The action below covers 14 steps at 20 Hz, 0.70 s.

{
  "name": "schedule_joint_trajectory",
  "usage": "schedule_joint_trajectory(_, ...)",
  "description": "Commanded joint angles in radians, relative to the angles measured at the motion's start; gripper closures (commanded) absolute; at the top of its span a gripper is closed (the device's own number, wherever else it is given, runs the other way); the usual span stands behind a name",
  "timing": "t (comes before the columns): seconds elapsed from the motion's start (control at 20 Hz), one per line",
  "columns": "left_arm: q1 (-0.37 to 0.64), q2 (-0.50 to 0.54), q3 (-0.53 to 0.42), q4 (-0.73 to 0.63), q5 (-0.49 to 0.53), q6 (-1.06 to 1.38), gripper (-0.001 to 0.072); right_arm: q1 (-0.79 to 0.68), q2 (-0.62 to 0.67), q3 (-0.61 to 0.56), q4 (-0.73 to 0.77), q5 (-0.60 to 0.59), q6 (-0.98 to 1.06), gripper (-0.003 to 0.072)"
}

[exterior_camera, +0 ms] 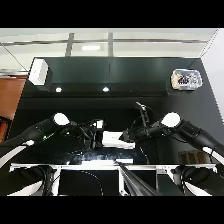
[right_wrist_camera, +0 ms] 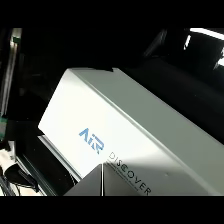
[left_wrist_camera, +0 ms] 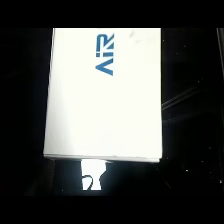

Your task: Fold the box and place the chain.

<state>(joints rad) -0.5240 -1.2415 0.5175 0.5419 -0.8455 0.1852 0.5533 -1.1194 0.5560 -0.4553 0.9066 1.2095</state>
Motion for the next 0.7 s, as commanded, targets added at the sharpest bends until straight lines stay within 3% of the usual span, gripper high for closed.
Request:
schedule_joint_trajectory(0.0,0.001,0.000,0.000,-0.001,0.000,-0.003,0.0369,0.025,-0.029,-0.004,-0.021,-0.018,0.003,0.0674)
schedule_joint_trajectory(0.65,0.001,0.000,0.000,-0.001,0.000,-0.003,0.0359,0.027,-0.028,-0.002,-0.065,-0.040,0.002,0.0674)
